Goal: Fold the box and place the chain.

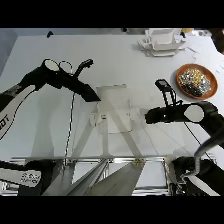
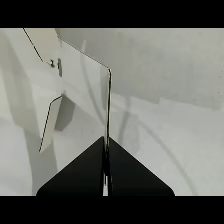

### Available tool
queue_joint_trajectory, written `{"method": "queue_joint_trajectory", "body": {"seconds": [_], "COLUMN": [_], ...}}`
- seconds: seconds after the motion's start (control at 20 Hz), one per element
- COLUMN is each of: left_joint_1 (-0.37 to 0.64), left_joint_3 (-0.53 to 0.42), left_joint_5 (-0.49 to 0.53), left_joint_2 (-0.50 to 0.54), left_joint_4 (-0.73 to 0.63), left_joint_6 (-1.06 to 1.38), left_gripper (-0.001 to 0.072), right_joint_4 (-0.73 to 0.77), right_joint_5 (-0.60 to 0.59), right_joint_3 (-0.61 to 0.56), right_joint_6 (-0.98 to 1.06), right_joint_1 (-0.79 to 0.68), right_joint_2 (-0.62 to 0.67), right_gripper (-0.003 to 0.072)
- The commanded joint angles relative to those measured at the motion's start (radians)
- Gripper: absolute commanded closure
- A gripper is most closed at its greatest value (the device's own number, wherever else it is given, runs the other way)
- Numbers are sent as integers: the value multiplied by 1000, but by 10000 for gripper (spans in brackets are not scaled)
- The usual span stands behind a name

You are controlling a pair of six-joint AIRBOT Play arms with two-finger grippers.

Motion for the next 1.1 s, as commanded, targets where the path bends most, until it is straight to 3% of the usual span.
{"method": "queue_joint_trajectory", "body": {"seconds": [0.0,0.15,0.25,0.35,0.4,0.5,0.6,0.85,0.95,1.05], "left_joint_1": [-4,-42,-75,-93,-95,-93,-93,-94,-95,-100], "left_joint_3": [9,10,16,17,17,17,19,21,21,21], "left_joint_5": [-48,-63,-62,-62,-66,-68,-53,-15,-4,15], "left_joint_2": [-70,-97,-97,-97,-97,-94,-92,-55,-25,8], "left_joint_4": [-94,-184,-174,-126,-95,-69,-67,-67,-68,-66], "left_joint_6": [97,180,198,203,203,204,242,461,549,566], "left_gripper": [140,156,191,311,335,612,708,706,706,706], "right_joint_4": [16,16,15,15,15,15,15,36,62,64], "right_joint_5": [2,3,3,6,10,17,18,11,-2,2], "right_joint_3": [0,0,0,0,0,0,0,0,6,35], "right_joint_6": [-19,-20,-20,-20,-20,-20,-20,-16,-16,-15], "right_joint_1": [1,1,1,1,1,1,1,1,1,1], "right_joint_2": [1,1,1,1,1,1,1,3,13,28], "right_gripper": [670,670,670,670,670,670,670,643,464,377]}}
